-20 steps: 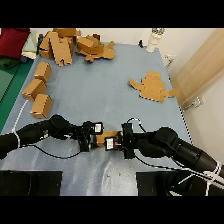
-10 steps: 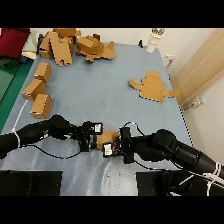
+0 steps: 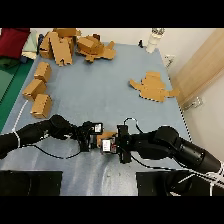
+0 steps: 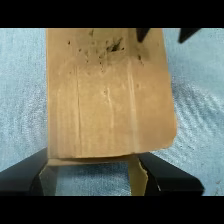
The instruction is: Fold the box.
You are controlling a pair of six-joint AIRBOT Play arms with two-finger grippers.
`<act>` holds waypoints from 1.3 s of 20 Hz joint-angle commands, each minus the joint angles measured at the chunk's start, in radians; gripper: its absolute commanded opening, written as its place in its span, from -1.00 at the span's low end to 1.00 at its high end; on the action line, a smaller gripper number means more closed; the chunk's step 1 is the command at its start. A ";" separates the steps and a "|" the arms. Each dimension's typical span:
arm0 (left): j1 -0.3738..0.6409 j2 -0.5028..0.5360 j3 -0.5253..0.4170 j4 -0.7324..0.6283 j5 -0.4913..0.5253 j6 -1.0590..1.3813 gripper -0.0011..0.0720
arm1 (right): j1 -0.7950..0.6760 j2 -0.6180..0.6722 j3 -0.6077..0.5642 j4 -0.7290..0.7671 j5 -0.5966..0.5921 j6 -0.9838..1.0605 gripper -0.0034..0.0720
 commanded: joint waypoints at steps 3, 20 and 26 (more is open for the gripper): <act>0.000 0.001 0.000 0.000 0.001 0.000 0.13 | 0.001 0.001 0.012 0.003 -0.008 0.020 -0.25; 0.000 0.001 0.000 0.000 0.001 0.000 0.13 | 0.151 -0.058 0.040 -0.383 -0.070 0.400 0.06; 0.000 0.001 0.000 0.000 0.001 0.000 0.13 | 0.151 -0.095 0.040 -0.374 -0.045 0.400 0.11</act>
